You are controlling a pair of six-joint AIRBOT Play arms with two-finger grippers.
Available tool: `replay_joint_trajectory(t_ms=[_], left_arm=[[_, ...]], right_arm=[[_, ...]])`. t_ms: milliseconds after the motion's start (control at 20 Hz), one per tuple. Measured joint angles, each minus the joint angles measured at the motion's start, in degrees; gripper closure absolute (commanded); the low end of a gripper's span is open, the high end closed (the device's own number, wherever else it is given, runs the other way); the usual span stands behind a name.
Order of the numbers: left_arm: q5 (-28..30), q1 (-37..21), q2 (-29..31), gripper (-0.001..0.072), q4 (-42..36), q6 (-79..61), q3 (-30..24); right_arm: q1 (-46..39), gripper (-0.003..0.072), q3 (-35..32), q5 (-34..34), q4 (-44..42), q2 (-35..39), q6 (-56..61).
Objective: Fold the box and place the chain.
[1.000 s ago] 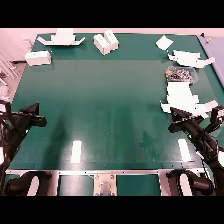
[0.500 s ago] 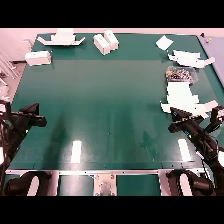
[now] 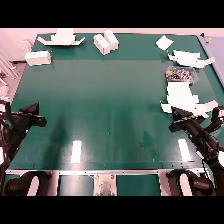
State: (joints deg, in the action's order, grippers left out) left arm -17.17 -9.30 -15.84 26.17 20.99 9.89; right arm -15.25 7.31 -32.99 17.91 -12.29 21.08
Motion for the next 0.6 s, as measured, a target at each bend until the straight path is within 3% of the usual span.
replay_joint_trajectory(t_ms=[300,450,600], left_arm=[[0.1,0.0,0.0,0.0689,0.0,0.0,0.0],[0.1,0.0,0.0,0.0689,0.0,0.0,0.0],[0.2,0.0,0.0,0.0688,0.0,0.0,0.0]], right_arm=[[-2.0,0.0666,4.7,1.7,-0.4,-4.2,0.1],[-5.7,0.0666,11.3,1.2,3.2,-12.1,2.5],[-11.2,0.0667,19.6,-3.9,8.8,-21.6,6.7]])
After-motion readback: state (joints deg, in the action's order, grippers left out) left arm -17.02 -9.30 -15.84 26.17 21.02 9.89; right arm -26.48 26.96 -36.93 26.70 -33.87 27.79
